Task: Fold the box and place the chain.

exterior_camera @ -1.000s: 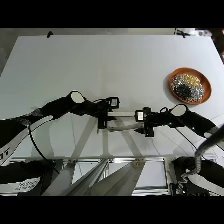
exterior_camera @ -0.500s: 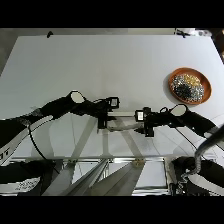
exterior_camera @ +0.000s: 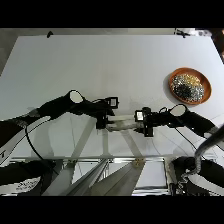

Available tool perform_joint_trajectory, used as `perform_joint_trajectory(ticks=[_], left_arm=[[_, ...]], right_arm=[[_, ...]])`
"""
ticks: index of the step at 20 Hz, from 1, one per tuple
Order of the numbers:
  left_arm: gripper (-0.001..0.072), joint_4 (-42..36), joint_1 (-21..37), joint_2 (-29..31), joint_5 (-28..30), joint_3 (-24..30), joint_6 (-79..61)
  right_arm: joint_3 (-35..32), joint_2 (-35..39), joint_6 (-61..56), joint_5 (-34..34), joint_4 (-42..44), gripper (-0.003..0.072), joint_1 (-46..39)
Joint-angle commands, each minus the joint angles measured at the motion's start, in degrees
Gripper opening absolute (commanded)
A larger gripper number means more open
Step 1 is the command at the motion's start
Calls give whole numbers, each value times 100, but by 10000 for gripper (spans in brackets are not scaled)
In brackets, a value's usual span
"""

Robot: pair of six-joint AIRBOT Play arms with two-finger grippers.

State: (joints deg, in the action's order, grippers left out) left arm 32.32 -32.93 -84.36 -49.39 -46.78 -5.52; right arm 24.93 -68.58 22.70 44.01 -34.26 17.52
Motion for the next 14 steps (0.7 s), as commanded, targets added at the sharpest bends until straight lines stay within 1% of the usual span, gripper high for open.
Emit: perform_joint_trajectory(ticks=[1,3,5,6,7,8,9,10,12,13,14], left_arm=[[431,267,162,348,-195,-4,468],[537,671,321,625,-352,-4,1047],[533,1178,520,944,-678,-4,1707],[489,1425,623,1130,-861,-4,2164],[377,1637,704,1316,-1023,-4,2634],[243,1808,769,1521,-1298,-4,2988],[117,1891,782,1700,-1606,-4,3123],[8,1845,778,1869,-1982,-2,3126],[4,1270,632,2009,-2483,0,3128],[4,968,472,2011,-2494,2,3123],[4,697,234,2002,-2328,7,3045]], right_arm=[[-4,0,-13,13,-2,411,-2],[-4,0,-13,13,-2,411,-2],[-4,0,-13,13,-2,411,-2],[-4,0,-15,13,-2,411,-2],[-4,0,-15,13,-2,411,-2],[-4,0,-13,13,0,411,-2],[-4,0,-13,13,-2,411,-2],[-4,0,-13,13,-2,411,-2],[-4,0,-13,13,-2,411,-2],[-4,0,-13,11,-2,411,-2],[-4,0,-13,13,0,411,-2]])
